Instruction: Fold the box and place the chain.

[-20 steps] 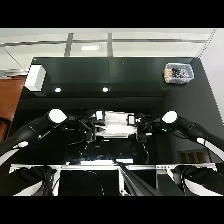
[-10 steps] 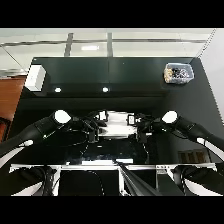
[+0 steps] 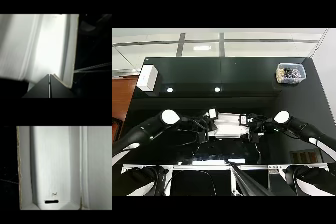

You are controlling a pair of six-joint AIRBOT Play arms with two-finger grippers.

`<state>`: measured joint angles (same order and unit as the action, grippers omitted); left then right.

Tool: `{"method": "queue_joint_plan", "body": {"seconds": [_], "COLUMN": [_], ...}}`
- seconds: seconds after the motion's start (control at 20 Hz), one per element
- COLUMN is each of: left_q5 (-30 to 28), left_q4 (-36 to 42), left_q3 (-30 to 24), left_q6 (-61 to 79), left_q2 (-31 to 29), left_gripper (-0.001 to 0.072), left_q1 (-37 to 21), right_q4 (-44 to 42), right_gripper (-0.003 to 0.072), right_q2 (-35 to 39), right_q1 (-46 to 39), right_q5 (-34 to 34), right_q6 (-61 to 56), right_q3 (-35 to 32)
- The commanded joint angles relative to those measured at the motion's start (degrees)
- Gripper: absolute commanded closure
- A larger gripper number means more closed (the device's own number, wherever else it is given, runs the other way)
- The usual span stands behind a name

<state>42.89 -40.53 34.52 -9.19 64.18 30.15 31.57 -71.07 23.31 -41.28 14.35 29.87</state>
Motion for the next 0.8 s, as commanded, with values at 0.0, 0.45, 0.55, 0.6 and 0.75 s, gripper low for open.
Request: {"method": "queue_joint_plan", "body": {"seconds": [0.0, 0.45, 0.55, 0.6, 0.75], "left_q5": [4.9, 24.5, 23.4, 21.8, 16.7], "left_q4": [-16.6, 3.3, 6.1, 6.6, 6.8], "left_q3": [1.3, -6.3, -6.7, -6.6, -6.5], "left_q6": [-25.0, -56.6, -53.7, -53.4, -52.9], "left_q2": [-7.5, -3.1, 2.3, 4.9, 10.1], "left_gripper": [0.0686, 0.0686, 0.0687, 0.0687, 0.0687], "left_q1": [-5.5, -32.8, -31.8, -30.7, -26.8], "right_q4": [0.0, 0.0, 0.0, 0.0, 0.0], "right_gripper": [0.0558, 0.0558, 0.0558, 0.0558, 0.0558], "right_q2": [0.0, 0.0, 0.0, 0.0, 0.0], "right_q1": [0.0, 0.0, 0.0, 0.0, 0.0], "right_q5": [0.0, 0.0, 0.0, 0.0, 0.0], "right_q6": [0.0, 0.0, 0.0, 0.0, 0.0], "right_q3": [0.0, 0.0, 0.0, 0.0, 0.0]}}
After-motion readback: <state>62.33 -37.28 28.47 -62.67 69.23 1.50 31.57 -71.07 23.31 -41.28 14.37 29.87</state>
